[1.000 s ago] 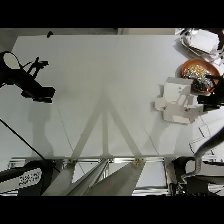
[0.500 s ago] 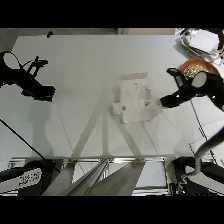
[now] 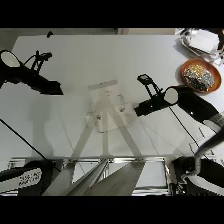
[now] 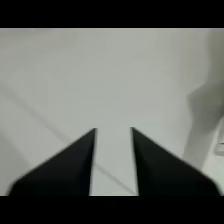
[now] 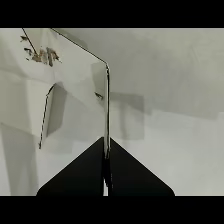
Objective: Fold the box and place the chain.
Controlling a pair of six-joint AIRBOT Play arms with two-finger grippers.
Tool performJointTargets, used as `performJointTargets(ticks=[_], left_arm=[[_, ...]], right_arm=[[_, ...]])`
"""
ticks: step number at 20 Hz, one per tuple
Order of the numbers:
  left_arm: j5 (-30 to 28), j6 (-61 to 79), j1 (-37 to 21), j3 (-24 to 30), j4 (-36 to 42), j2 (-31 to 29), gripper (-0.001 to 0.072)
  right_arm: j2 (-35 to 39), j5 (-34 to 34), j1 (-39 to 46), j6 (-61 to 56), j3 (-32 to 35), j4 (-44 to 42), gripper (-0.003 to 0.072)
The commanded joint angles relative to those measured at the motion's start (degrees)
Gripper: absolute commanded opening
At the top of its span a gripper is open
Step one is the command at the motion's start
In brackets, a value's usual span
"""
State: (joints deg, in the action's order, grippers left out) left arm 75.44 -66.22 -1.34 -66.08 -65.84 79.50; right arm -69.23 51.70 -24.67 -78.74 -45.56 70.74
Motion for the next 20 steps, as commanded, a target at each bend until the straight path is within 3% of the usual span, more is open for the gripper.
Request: performJointTargets(ticks=[1,2,6,10,14,16,19,20], left_arm=[[1.7,15.5,0.3,0.0,15.8,2.4,0.0366],[3.7,20.3,0.9,0.0,19.6,4.1,0.0447],[5.4,30.4,6.2,0.0,24.5,11.9,0.0512],[2.3,35.4,11.5,0.0,27.0,18.0,0.0536],[-2.5,38.1,14.4,0.0,27.0,19.7,0.0526],[-4.0,38.7,15.0,0.0,27.0,19.7,0.0416],[-4.1,41.7,15.0,0.0,27.0,19.7,0.0006],[-4.1,42.5,14.9,0.0,27.0,19.6,0.0008]], right_arm=[[0.1,-1.3,-1.4,-1.0,0.1,-0.6,0.0008],[0.0,-1.3,-1.5,-1.0,0.1,-0.7,0.0008],[0.0,-1.2,-1.4,-1.0,0.1,-1.4,0.0008],[0.0,-1.2,-1.5,-1.0,0.1,-2.2,0.0008],[0.0,-1.2,-1.5,-1.0,0.1,-2.2,0.0008],[0.0,-1.2,-1.5,-1.0,0.1,-2.2,0.0008],[0.1,-0.5,-1.4,-1.0,0.1,-2.4,0.0008],[0.1,0.5,-1.4,-1.0,0.1,-2.7,0.0008]])
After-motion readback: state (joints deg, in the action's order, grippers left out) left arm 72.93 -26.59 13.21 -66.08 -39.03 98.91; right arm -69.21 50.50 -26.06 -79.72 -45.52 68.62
